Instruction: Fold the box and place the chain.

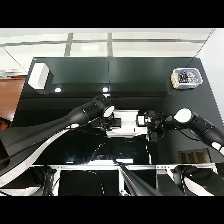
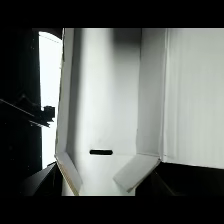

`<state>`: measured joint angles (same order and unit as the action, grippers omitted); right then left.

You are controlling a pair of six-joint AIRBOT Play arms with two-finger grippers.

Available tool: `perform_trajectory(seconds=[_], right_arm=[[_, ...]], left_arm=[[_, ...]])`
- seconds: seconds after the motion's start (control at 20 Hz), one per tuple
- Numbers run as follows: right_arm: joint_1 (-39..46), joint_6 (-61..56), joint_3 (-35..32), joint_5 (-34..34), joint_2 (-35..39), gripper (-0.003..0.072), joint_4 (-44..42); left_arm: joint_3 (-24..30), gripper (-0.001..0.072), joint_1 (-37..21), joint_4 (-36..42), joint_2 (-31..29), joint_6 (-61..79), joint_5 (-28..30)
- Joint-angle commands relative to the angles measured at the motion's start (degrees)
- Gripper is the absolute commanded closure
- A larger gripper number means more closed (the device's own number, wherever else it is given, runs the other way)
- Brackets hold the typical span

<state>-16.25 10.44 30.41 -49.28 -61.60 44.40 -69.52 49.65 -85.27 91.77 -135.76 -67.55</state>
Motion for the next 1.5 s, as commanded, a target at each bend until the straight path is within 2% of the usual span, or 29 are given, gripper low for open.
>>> perform_trajectory(seconds=[0.0, 0.1, 0.15, 0.2, 0.25, 0.3, 0.35, 0.4, 0.65, 0.8, 0.9, 0.95, 1.0, 1.05, 1.3, 1.35, 1.4, 1.45], right_arm=[[0.0, 0.6, 0.0, 0.5, 0.6, -0.0025, 0.9], [0.0, 0.8, 0.0, 0.5, 0.6, -0.0011, 0.9], [0.0, 0.8, 0.0, 0.5, 0.6, 0.0116, 0.9], [0.0, 0.8, 0.0, 0.4, 0.6, 0.0151, 0.9], [0.0, 0.7, 0.0, 0.4, 0.6, 0.0231, 0.7], [0.0, 0.7, 0.0, 0.4, 0.6, 0.0381, 0.4], [0.0, 0.4, 0.0, 0.5, 0.3, 0.0461, 0.0], [0.0, -0.5, 0.0, 0.5, 0.0, 0.0495, -0.4], [0.0, -3.1, -1.0, 0.5, -3.3, 0.0497, -8.7], [0.0, -3.2, -1.0, 2.9, -3.5, 0.0495, -10.7], [0.0, -3.1, -1.0, 3.2, -4.6, 0.0429, -14.8], [0.0, -3.1, -1.0, 3.4, -5.3, 0.0434, -16.4], [0.0, -3.1, -1.0, 3.2, -5.7, 0.0586, -16.4], [0.1, -3.1, -1.0, 3.3, -5.7, 0.0639, -15.8], [0.1, -4.2, -1.0, 3.1, -5.7, 0.0637, -15.3], [0.1, -4.9, -1.0, 3.3, -5.7, 0.0533, -15.4], [0.1, -5.4, -1.0, 3.2, -5.7, 0.0487, -15.4], [0.1, -6.0, -1.0, 2.9, -5.7, 0.0569, -15.2]], left_arm=[[0.0, 0.0684, -0.1, -0.2, 0.0, 0.4, -0.1], [0.0, 0.0684, -0.1, -0.2, 0.0, 0.4, 0.0], [0.0, 0.0684, -0.1, -0.2, 0.0, 0.4, 0.2], [0.0, 0.0684, -0.1, -0.2, 0.0, 0.4, 0.7], [0.0, 0.0684, -0.1, 0.1, 0.0, 0.4, 1.0], [0.0, 0.0684, -0.1, 0.3, 0.0, 0.4, 1.0], [0.0, 0.0683, -0.1, 0.2, 0.0, 0.4, 1.0], [0.0, 0.0683, -0.1, 0.2, 0.0, 0.4, 1.0], [0.0, 0.0682, -0.1, 0.3, 0.0, 0.4, 1.1], [0.0, 0.0683, 0.0, 0.5, 0.0, 0.3, 1.0], [0.0, 0.0683, 0.0, 0.6, 0.0, 0.3, 1.1], [0.0, 0.0682, 0.0, 0.7, 0.0, 0.3, 1.0], [0.0, 0.0682, 0.0, 0.7, 0.0, 0.3, 1.0], [0.0, 0.0682, 0.0, 0.7, 0.0, 0.3, 1.0], [0.0, 0.0682, -0.1, 0.4, 0.0, 0.4, 1.3], [0.0, 0.0682, -0.1, 0.4, 0.0, 0.4, 1.3], [0.0, 0.0682, -0.1, 0.5, 0.0, 0.4, 1.3], [0.0, 0.0682, -0.1, 0.5, 0.0, 0.4, 1.4]])
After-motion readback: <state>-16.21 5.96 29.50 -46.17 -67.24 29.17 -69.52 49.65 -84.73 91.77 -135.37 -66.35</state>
